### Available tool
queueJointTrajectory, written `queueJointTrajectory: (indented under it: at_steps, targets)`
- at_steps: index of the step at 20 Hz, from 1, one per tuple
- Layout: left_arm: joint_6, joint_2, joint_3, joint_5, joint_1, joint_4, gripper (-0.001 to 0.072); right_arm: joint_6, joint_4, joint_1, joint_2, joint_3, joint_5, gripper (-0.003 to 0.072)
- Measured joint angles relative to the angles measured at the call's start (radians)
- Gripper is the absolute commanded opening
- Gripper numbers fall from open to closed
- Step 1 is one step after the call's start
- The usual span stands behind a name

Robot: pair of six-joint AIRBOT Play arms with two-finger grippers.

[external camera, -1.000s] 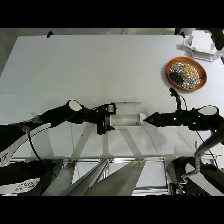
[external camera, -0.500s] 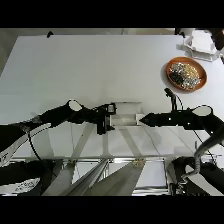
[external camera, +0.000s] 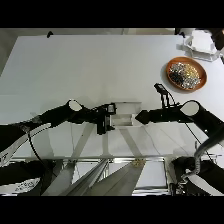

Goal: Fold the box and place the chain.

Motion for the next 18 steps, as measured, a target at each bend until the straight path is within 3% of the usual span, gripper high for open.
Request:
queueJointTrajectory:
  at_steps: [18]
  targets:
    - [0.000,0.000,0.000,0.000,0.000,0.000,0.0412,0.653,-0.504,0.290,-0.187,0.189,0.021,0.0450]
